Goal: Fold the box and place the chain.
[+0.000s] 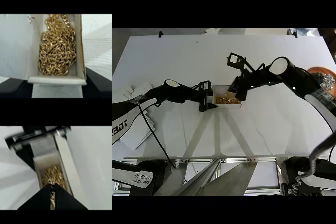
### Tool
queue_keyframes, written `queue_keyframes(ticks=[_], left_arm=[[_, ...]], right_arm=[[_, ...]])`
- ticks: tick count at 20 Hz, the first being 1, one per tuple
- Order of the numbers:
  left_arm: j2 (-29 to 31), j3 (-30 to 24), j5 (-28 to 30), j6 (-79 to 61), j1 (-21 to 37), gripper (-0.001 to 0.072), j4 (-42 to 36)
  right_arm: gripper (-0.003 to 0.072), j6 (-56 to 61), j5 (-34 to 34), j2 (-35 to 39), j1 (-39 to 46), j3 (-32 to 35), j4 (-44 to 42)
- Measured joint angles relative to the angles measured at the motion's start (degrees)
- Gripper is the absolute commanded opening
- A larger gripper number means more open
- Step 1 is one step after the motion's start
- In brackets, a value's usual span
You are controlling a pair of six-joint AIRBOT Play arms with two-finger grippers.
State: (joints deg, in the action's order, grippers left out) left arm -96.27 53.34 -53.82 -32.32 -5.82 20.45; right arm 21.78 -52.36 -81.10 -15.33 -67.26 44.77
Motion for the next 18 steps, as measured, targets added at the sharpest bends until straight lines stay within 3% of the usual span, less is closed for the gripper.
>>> queue_keyframes(ticks=[7,8,10,18], left_arm=[[0.00,0.00,-0.15,0.00,0.00,0.0343,-0.04],[0.00,0.00,-0.17,0.00,0.00,0.0343,-0.04],[0.00,0.00,-0.22,0.00,0.00,0.0343,-0.04],[0.00,0.00,-0.33,0.00,0.00,0.0343,-0.07]], right_arm=[[0.0017,0.98,5.03,-3.41,-4.24,0.00,1.92],[0.0085,1.68,5.01,-3.96,-4.44,0.00,3.23],[0.0290,3.26,4.72,-4.57,-4.68,0.00,5.49],[0.0293,5.92,-0.37,-4.46,-4.87,0.00,8.90]])
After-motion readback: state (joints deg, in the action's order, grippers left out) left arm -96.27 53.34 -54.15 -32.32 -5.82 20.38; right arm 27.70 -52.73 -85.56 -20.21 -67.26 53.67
